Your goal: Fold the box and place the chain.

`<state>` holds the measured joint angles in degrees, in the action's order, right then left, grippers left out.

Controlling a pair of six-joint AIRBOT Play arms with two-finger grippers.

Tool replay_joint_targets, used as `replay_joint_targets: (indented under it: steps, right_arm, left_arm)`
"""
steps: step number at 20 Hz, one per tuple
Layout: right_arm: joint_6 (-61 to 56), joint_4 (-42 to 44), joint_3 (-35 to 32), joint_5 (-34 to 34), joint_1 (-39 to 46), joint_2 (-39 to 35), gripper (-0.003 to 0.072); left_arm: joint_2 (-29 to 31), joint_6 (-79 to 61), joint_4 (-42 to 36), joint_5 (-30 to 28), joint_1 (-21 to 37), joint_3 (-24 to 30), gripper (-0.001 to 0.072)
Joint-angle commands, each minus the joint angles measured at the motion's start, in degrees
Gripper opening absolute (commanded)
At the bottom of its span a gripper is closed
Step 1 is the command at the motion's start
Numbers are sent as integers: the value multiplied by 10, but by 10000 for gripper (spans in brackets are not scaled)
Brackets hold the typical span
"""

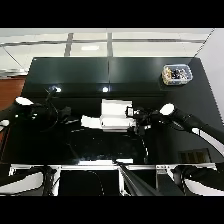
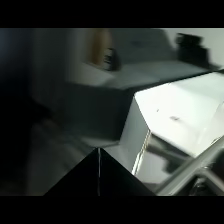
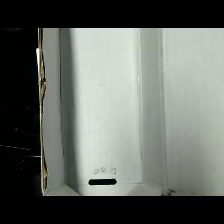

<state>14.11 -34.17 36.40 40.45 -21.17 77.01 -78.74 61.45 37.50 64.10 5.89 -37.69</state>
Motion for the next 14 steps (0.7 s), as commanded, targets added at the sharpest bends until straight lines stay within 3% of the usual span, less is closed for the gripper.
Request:
replay_joint_targets:
  steps: [1,5,11,12,13,14]
  right_arm:
    - [0,0,0,0,0,0,229]
    - [0,0,0,0,0,0,229]
    - [0,0,0,0,0,0,229]
    - [0,0,0,0,0,0,229]
    - [0,0,0,0,0,0,229]
    - [0,0,0,0,0,0,229]
  left_arm:
    - [-60,4,-54,-15,-47,-7,24]
    - [-69,-45,-54,-9,-112,-35,24]
    - [-69,-77,-52,37,-108,-71,29]
    - [-69,-89,-57,53,-109,-78,76]
    - [-68,-96,-69,66,-109,-82,244]
    - [-68,-96,-80,71,-109,-83,462]
